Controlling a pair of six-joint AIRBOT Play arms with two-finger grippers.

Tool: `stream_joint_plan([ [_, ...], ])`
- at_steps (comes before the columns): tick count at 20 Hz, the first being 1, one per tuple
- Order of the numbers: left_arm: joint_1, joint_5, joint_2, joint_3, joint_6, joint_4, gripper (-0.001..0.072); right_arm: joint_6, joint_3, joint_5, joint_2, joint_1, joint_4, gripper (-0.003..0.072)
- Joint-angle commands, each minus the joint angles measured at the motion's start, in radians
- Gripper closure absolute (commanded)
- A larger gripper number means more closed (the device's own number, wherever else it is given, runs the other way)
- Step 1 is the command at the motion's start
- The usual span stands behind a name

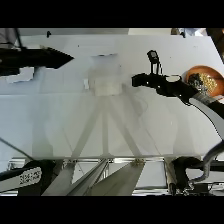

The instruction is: Fold the box and place the chain.

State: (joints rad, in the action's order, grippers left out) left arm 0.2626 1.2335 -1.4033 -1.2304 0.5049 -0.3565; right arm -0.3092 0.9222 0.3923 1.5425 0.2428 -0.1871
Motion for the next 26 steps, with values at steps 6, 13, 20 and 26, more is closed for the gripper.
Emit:
stream_joint_plan([
  [6,-0.143,-0.003,-0.391,-0.395,0.243,-0.344,0.0121,0.0,0.0,0.0,0.0,0.001,0.0,0.0668],
  [13,-0.191,-0.146,-0.457,-0.433,0.258,-0.407,0.0121,0.0,0.0,0.0,0.0,0.001,0.0,0.0668],
  [20,-0.266,-0.116,-0.504,-0.433,0.171,-0.415,0.0123,0.0,0.0,0.0,0.0,0.001,0.0,0.0668],
  [26,-0.307,-0.074,-0.533,-0.433,0.053,-0.417,0.0256,0.0,0.0,0.0,0.0,0.001,0.0,0.0668],
])
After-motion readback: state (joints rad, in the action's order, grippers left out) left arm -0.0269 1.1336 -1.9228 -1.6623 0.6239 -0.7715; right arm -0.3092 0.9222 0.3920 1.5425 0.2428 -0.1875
